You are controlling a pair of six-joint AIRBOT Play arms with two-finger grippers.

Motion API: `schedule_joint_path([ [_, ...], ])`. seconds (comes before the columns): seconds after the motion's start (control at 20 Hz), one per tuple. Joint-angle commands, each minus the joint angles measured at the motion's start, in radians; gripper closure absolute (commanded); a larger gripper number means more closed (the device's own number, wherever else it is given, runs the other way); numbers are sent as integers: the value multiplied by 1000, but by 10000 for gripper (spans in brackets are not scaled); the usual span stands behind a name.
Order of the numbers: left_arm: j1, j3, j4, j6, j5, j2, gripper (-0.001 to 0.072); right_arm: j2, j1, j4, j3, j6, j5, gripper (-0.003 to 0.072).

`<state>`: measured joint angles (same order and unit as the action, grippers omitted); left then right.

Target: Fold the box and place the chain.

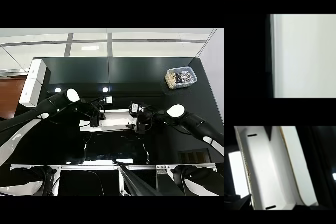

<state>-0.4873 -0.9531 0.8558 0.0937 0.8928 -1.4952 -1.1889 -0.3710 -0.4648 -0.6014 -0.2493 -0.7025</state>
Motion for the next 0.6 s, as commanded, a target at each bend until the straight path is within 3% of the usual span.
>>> schedule_joint_path([
  [0.0,0,-1,-1,0,-2,-1,681,-57,8,19,-7,-61,-48,-21],
  [0.55,0,-1,-1,0,-2,-1,682,-129,8,7,-9,-127,-38,-20],
])
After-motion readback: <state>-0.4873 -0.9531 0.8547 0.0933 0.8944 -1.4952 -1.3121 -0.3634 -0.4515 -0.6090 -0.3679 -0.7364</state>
